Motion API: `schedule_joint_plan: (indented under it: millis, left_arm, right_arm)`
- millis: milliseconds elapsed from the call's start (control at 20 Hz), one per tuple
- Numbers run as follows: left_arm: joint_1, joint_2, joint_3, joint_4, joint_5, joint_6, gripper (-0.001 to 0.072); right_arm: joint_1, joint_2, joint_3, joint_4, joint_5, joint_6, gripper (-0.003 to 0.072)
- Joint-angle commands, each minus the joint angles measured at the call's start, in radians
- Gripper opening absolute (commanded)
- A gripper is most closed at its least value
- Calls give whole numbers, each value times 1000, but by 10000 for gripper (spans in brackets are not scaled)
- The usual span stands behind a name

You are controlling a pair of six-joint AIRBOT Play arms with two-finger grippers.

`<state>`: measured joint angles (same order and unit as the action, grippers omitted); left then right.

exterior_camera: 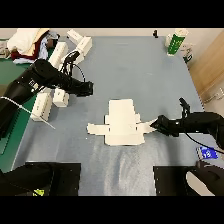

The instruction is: Fold the box.

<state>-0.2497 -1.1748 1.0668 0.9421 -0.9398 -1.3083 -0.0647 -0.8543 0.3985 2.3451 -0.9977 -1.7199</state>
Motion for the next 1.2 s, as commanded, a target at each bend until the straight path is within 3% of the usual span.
schedule_joint_plan:
  millis: [0, 100, 200, 250, 400, 500, 550, 600, 650, 750, 900, 1050, 1150]
  left_arm:
    - [0, -1, 1, -8, 24, 0, 16]
    - [0, -1, 1, -20, 24, 0, 16]
    - [0, -1, 1, -34, 22, 0, 16]
    - [0, -1, 1, -46, 13, 0, 16]
    - [0, -1, 1, -87, -6, 0, 17]
    - [2, -1, 1, -107, -10, 0, 18]
    - [7, -1, 1, -112, -23, 1, 43]
    - [16, -1, 1, -113, -45, 0, 348]
    - [26, -1, 1, -111, -68, 6, 579]
    - [67, -1, -2, -108, -156, 47, 568]
    - [155, -1, -36, -116, -307, 113, 568]
    - [244, -1, -130, -155, -372, 184, 568]
    - [291, -4, -203, -187, -381, 229, 568]
  right_arm:
    - [-19, -147, 108, -36, -159, -104, 303]
    - [-18, -275, 184, -28, -233, -166, 300]
    - [-17, -389, 243, 31, -260, -249, 255]
    - [-16, -433, 262, 67, -275, -286, 194]
    - [-14, -501, 273, 74, -286, -307, 152]
    - [-9, -511, 267, 82, -276, -347, 0]
    - [4, -509, 262, 90, -265, -374, -1]
    - [26, -509, 258, 92, -258, -394, -1]
    - [58, -505, 242, 106, -248, -409, -1]
    - [143, -465, 174, 145, -198, -449, -2]
    - [296, -308, 8, 151, -15, -452, -2]
    - [407, -136, -107, 157, 133, -379, -2]
    - [457, -44, -121, 156, 193, -333, -2]
